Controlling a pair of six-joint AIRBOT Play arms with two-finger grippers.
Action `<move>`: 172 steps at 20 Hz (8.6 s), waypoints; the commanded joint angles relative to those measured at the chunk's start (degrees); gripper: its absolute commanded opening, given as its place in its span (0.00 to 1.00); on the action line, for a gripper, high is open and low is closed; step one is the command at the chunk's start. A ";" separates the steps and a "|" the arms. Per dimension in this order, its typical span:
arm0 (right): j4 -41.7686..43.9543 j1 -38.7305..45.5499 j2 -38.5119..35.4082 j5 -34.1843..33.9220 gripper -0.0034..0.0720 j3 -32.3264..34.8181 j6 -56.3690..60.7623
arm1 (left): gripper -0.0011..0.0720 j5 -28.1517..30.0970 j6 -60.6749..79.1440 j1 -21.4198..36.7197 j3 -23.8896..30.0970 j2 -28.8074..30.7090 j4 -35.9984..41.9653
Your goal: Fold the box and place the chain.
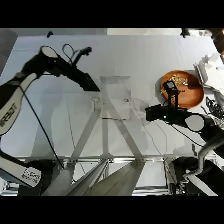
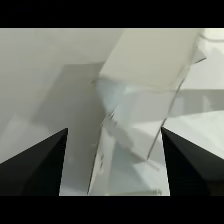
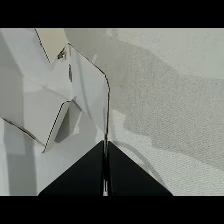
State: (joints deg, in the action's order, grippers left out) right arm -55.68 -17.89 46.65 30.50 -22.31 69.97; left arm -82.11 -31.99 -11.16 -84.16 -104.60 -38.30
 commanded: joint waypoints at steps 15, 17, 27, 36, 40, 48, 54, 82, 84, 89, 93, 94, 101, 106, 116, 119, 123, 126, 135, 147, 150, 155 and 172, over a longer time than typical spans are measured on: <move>0.00 -0.07 0.04 0.02 0.06 0.04 0.02 | 0.87 4.85 20.41 -7.21 -1.40 -4.20 3.37; 0.00 -0.07 0.04 0.02 0.06 0.04 0.02 | 0.53 5.38 22.27 -7.50 -1.40 -4.20 3.32; 0.00 -0.07 0.04 0.02 0.06 0.04 0.02 | 0.03 3.58 24.50 -7.37 -1.40 -4.20 -0.09; 0.00 -0.07 0.04 0.02 0.06 0.04 0.02 | 0.03 3.67 24.48 -7.41 -1.40 -4.17 -0.04; 0.00 -0.07 0.04 0.02 0.06 0.04 0.02 | 0.03 4.13 24.48 -7.41 -1.40 -4.20 -0.04; 0.00 -0.07 0.04 -0.02 0.06 0.04 0.02 | 0.03 4.33 24.48 -7.50 -1.40 -4.20 -0.04; 5.31 -0.07 -0.02 0.35 0.64 -0.63 0.44 | 0.02 3.56 24.09 -7.43 -1.40 -2.73 -0.22; 2.95 0.15 -15.39 -0.57 0.65 -7.13 0.46 | 0.02 23.32 47.15 -7.52 29.31 21.07 3.54; 2.95 0.15 -15.39 -0.59 0.65 -7.13 0.44 | 0.02 23.37 50.05 -7.50 29.31 19.67 8.46; 2.95 0.15 -15.37 -0.59 0.65 -7.13 0.44 | 0.02 22.60 49.92 -7.56 29.31 14.32 8.72; 2.95 0.15 -15.37 -0.59 0.65 -7.13 0.44 | 0.02 23.10 50.03 -7.54 29.31 11.80 8.59; 2.93 0.15 -15.37 -0.59 0.65 -7.13 0.44 | 0.02 23.63 50.03 -7.52 29.31 11.67 7.78; 2.95 0.15 -15.32 -0.61 0.65 -7.13 0.44 | 0.02 25.22 50.21 -7.52 29.31 11.50 4.81; 2.93 0.15 -15.32 -0.66 0.65 -7.13 0.44 | 0.02 25.51 53.75 -7.52 29.31 11.45 5.84; 2.99 0.09 -15.34 0.44 0.65 -7.15 -5.27 | 0.02 24.46 54.90 -7.50 29.31 11.45 7.61; 4.20 0.09 -15.32 9.86 0.65 -7.15 -18.21 | 0.02 24.44 54.90 -7.50 29.31 11.45 7.61; 5.99 0.09 -15.32 18.82 0.94 -7.06 -41.70 | 0.02 24.44 54.90 -7.52 29.31 11.45 7.61; 7.28 0.09 -14.40 20.87 0.95 -7.06 -50.18 | 0.02 24.46 54.93 -7.52 29.31 11.45 7.61; 7.78 0.11 -2.86 23.80 0.94 -6.86 -72.19 | 0.02 24.44 54.90 -7.50 29.31 11.45 7.61; 31.21 0.15 18.58 13.62 0.90 -4.59 -93.18 | 0.02 24.46 54.93 -7.50 29.31 11.45 7.63; 28.48 0.15 20.83 10.16 0.93 -4.59 -93.26 | 0.02 24.44 54.90 -7.50 29.31 11.45 7.63; 28.52 0.11 24.37 9.94 0.93 -4.59 -94.73 | 0.02 24.46 54.93 -7.50 29.31 11.45 7.61; 25.97 0.17 16.13 19.78 0.93 -4.59 -94.44 | 0.02 24.46 54.90 -7.50 29.31 11.45 7.63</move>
State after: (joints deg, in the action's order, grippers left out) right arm -26.06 -17.74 64.79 47.24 -26.94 -24.75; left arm -57.67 22.92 -18.68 -54.85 -93.19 -30.68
